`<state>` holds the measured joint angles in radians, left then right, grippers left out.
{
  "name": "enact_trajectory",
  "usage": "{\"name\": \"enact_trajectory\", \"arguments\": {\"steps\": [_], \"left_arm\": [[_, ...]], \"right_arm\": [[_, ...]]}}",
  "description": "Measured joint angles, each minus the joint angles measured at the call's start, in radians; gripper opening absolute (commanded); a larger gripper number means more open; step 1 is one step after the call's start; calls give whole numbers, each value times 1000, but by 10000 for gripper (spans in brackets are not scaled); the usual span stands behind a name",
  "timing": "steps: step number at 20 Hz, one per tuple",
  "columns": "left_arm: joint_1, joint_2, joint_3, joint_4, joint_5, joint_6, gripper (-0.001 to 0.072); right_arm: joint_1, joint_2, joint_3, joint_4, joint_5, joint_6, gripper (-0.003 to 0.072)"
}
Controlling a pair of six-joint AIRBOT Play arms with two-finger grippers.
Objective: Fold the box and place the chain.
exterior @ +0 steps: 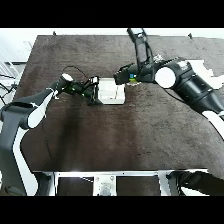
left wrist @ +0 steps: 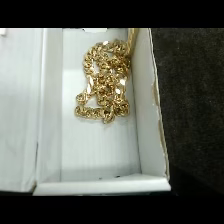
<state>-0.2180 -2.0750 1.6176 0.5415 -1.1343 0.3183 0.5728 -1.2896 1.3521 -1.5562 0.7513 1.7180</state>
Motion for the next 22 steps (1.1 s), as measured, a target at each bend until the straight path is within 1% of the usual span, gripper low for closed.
{"name": "enact_trajectory", "arguments": {"steps": [5,7,8,9,10,12,13,16,19,22], "left_arm": [[0,0,0,0,0,0,360],[0,0,0,0,0,0,360],[0,0,0,0,0,0,361],[0,0,0,0,0,0,360],[0,0,0,0,0,0,361],[0,0,0,0,0,0,360],[0,0,0,0,0,0,361],[0,0,0,0,0,0,361],[0,0,0,0,0,0,360],[0,0,0,0,0,0,361]], "right_arm": [[16,-108,-35,3,-60,70,6],[18,-169,-67,16,-117,87,9],[18,-207,-80,23,-164,95,63],[18,-248,-90,31,-205,102,415],[18,-286,-97,34,-238,105,605],[8,-321,-104,40,-274,108,603],[-3,-319,-106,38,-274,110,602],[-55,-243,-110,-2,-237,112,602],[-166,-169,-119,-55,-187,125,602],[-302,-173,-130,-69,-177,182,602]]}}
